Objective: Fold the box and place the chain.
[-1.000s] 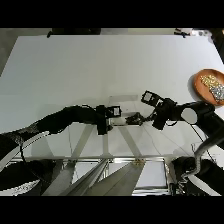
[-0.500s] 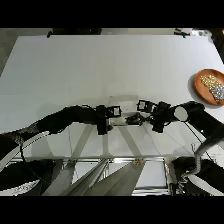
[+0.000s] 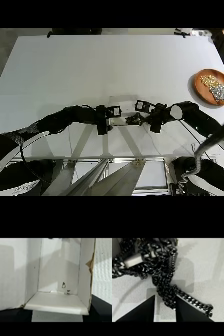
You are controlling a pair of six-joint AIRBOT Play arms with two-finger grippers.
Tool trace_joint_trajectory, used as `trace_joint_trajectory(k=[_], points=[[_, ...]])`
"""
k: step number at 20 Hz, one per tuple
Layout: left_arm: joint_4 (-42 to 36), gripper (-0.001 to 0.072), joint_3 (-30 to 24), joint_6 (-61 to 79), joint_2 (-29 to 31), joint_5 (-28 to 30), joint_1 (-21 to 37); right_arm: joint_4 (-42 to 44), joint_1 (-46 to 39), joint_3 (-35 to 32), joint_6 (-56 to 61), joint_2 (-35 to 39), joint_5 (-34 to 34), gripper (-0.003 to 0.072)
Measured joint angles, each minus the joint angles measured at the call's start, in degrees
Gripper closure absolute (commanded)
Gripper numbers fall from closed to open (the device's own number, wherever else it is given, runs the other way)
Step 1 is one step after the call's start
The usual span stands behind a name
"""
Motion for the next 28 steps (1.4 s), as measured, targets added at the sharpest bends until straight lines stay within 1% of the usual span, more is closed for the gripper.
trace_joint_trajectory(k=[1,2,8,11,15,20,24,28], points=[[0.02,0.0627,0.00,-0.02,0.00,0.00,0.00,0.26,0.00,0.00,0.00,-0.04,-0.48,0.0639],[0.00,0.0627,0.00,-0.02,0.00,0.02,0.00,0.44,0.00,0.00,0.02,-0.11,-0.72,0.0671],[0.02,0.0627,0.00,-0.02,0.00,0.00,0.00,0.72,0.00,0.00,2.03,0.17,0.24,0.0672],[0.02,0.0627,0.00,-0.02,0.00,0.00,0.00,0.68,0.00,0.00,4.37,2.49,0.83,0.0672],[0.00,0.0627,0.00,-0.02,0.00,0.02,0.00,0.81,0.00,0.00,8.68,10.27,1.03,0.0673],[0.02,0.0627,0.00,-0.02,0.00,0.02,0.00,5.05,0.00,0.28,14.23,25.11,0.15,0.0673],[0.02,0.0627,0.00,-0.02,0.00,0.00,0.00,12.11,0.00,1.16,14.27,33.86,-0.11,0.0673],[0.02,0.0627,0.00,0.00,0.00,0.00,0.00,21.90,0.00,1.55,9.38,37.24,-0.28,0.0673]])
